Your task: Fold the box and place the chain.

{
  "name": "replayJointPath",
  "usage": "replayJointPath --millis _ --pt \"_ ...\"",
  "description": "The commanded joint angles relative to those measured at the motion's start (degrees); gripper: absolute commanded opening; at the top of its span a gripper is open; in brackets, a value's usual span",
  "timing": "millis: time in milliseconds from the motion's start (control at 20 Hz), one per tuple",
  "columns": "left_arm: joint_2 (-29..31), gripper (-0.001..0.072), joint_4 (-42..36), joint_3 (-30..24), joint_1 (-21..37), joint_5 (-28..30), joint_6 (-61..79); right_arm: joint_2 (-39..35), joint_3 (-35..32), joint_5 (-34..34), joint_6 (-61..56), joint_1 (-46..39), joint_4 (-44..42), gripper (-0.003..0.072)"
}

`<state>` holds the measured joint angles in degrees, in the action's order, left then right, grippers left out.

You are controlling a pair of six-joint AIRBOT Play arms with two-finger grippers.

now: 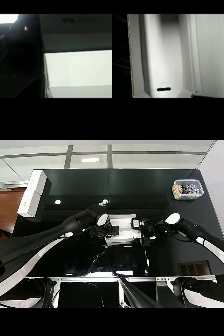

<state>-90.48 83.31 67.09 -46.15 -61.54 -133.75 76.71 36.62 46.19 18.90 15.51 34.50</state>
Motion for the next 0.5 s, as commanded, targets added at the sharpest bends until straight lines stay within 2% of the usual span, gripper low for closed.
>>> replayJointPath --millis 0,150,250,400,450 --pt "-0.24 0.0144 0.02 0.15 -0.09 -0.17 -1.7 -0.02 0.02 0.02 0.0 0.02 -0.02 0.0203" --pt "-0.46 0.014 0.04 0.42 -0.04 -0.79 -1.7 -0.02 0.02 0.02 0.0 0.02 -0.02 0.0203" --pt "-0.72 0.0023 0.46 1.29 -0.07 -1.18 -1.68 -0.02 0.02 0.02 0.0 0.02 -0.02 0.0203" --pt "-1.64 0.0023 1.07 3.04 -0.07 -3.1 -1.7 -0.02 0.02 0.02 0.0 0.02 -0.02 0.0203" --pt "-1.99 0.0083 1.03 3.41 -0.04 -3.76 -1.66 -0.02 0.02 0.02 0.0 0.02 -0.02 0.0203"
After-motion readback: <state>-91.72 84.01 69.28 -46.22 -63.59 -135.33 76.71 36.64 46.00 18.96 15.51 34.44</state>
